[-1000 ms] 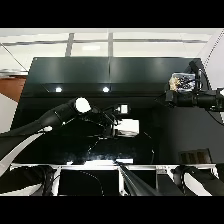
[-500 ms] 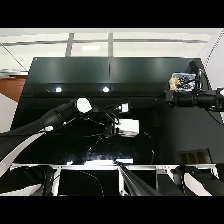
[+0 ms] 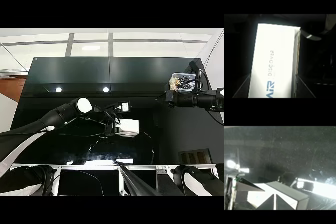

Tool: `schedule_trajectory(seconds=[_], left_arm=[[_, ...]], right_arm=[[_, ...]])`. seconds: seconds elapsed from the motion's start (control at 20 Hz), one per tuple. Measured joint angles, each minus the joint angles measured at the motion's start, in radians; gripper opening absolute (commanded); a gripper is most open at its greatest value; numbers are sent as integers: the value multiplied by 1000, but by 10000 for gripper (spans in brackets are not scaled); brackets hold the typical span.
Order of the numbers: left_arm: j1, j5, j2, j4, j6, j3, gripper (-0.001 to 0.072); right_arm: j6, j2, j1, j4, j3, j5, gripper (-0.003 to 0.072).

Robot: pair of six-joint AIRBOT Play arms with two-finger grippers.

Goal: Fold the box and place the chain.

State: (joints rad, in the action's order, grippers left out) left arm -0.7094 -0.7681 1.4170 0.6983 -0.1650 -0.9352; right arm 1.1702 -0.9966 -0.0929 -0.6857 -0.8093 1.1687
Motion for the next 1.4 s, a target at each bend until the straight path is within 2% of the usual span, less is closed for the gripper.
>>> schedule_trajectory(seconds=[1.05,1.4], left_arm=[[-10,-1,13,-3,-1,-1,703],[-8,-24,13,-3,-42,-44,703]], right_arm=[[0,0,0,0,0,-2,43],[0,0,0,0,0,1,44]])
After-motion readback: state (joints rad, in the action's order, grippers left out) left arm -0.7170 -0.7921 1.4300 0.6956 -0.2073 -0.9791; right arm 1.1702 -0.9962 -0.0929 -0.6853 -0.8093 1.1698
